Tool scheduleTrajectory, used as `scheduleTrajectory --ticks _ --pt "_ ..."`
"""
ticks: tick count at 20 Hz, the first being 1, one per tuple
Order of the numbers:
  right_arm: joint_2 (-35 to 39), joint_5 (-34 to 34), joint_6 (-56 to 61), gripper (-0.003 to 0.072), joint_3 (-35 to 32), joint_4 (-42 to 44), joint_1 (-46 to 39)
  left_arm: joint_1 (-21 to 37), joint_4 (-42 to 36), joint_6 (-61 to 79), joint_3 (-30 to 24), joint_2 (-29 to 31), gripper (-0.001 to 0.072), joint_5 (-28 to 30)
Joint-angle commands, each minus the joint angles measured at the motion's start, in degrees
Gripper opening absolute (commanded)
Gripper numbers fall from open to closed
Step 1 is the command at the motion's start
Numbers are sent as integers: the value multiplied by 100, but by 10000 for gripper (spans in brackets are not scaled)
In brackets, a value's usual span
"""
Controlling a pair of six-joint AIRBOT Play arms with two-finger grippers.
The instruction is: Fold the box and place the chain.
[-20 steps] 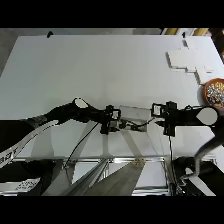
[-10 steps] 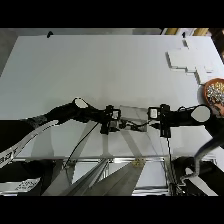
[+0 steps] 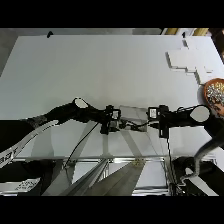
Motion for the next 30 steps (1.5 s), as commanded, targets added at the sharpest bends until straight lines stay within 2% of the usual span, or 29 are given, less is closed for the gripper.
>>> scheduleTrajectory --ticks 1,2,8,11,14,18,20,25,27,30 --pt "-15 4 2 87 -2 13 4 4 2 2 0 0 30 0" --pt "-15 26 9 20 -2 -15 4 2 2 2 0 0 30 0" --pt "122 92 791 20 -2 -584 4 2 2 2 0 0 30 0" --pt "595 208 1604 19 -2 -813 4 4 2 2 0 0 30 2" --pt "1211 308 1871 18 -2 -24 4 2 2 4 0 0 30 0" --pt "1432 437 1672 19 -2 2065 155 2 2 2 0 0 30 0" --pt "1401 63 1510 19 -2 2310 688 2 2 2 0 0 30 0" --pt "732 -2039 2026 19 -2 2371 2299 2 2 2 0 0 30 2" --pt "382 -2507 2302 19 -2 2369 2483 2 0 2 0 0 30 2" --pt "35 -2761 2789 21 -2 2199 2457 2 2 4 0 0 30 0"
